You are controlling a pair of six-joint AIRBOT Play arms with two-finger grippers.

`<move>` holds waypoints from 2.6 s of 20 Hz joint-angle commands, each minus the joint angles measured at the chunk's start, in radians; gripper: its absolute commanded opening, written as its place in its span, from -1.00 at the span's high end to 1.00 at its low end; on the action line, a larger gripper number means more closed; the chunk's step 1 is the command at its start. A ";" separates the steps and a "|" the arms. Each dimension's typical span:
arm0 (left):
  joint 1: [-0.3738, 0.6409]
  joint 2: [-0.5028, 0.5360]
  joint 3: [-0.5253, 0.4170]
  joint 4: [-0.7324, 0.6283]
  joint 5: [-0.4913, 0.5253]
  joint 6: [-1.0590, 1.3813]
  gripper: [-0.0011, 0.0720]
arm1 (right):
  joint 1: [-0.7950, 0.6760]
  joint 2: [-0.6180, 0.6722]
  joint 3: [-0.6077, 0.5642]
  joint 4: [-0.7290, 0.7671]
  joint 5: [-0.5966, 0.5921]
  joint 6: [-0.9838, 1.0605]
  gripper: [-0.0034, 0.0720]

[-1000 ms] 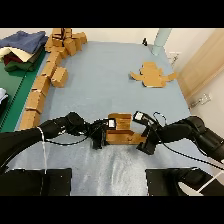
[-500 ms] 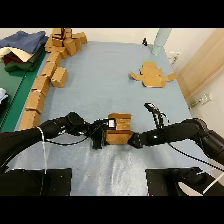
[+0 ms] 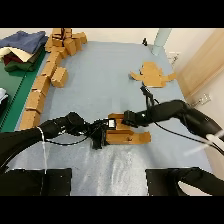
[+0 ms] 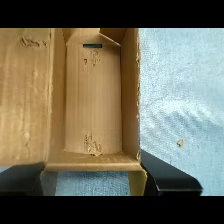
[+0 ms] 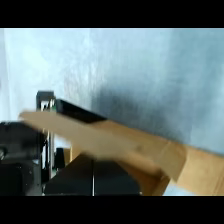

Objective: Fold the box.

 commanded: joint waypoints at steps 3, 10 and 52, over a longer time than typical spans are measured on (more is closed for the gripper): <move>-0.001 -0.001 0.000 0.000 0.000 0.000 -0.47 | -0.014 -0.251 0.089 -0.010 -0.008 -0.170 0.90; -0.001 -0.001 0.000 0.000 0.000 0.000 -0.46 | -0.014 -0.316 0.087 -0.011 -0.029 -0.298 0.90; -0.001 -0.001 0.000 0.000 0.000 0.000 -0.46 | -0.012 0.114 -0.275 -0.078 0.101 -1.479 0.23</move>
